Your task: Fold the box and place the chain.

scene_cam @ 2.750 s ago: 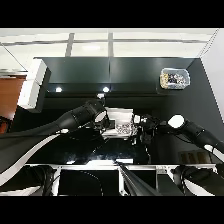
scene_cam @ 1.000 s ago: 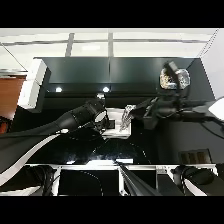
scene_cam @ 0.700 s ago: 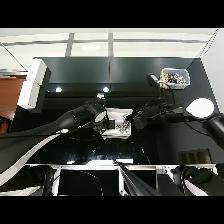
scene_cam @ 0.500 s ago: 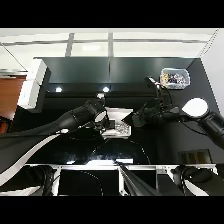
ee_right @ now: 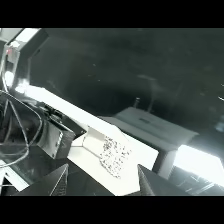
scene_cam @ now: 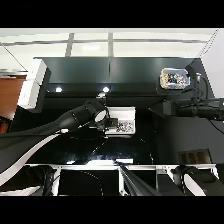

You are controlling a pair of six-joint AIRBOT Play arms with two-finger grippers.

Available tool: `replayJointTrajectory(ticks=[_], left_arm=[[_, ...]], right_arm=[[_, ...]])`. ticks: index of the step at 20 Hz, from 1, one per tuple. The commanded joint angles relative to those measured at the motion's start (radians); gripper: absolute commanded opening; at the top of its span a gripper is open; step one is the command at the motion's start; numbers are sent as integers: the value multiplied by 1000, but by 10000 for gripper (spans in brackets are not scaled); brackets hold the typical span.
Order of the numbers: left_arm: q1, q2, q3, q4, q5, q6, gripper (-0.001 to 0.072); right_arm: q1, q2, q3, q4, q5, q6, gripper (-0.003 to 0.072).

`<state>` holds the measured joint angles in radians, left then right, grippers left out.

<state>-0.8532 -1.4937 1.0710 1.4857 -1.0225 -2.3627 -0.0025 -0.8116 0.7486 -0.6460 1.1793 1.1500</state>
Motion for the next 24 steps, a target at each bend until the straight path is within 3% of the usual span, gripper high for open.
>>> replayJointTrajectory(ticks=[1,2,5,7,12,15,17,18,19,20,21,24], left_arm=[[0,0,11,-42,12,-39,337],[1,0,24,-46,-13,-43,516],[17,8,101,-1,-153,155,516],[63,45,159,-66,-275,410,513],[263,248,156,-137,-354,793,513],[512,303,15,-280,-261,757,515],[680,302,-157,-591,-154,885,517],[748,296,-248,-801,-133,1094,583],[799,283,-321,-994,-175,1360,720],[827,265,-367,-1081,-246,1593,720],[834,249,-399,-1070,-273,1785,720],[783,219,-436,-930,-225,2115,720]], right_arm=[[-51,30,1,-3,55,2,516],[-51,30,1,-3,55,2,516],[-51,30,1,-3,49,2,517],[-51,30,1,-3,46,2,516],[-51,30,1,-7,35,2,516],[-51,29,1,-48,-8,3,516],[-51,30,1,-63,-35,10,516],[-51,30,1,-64,-40,10,516],[-51,29,1,-64,-42,10,516],[-51,29,1,-65,-43,10,516],[-51,29,1,-66,-45,10,516],[-51,29,1,-66,-68,15,516]])
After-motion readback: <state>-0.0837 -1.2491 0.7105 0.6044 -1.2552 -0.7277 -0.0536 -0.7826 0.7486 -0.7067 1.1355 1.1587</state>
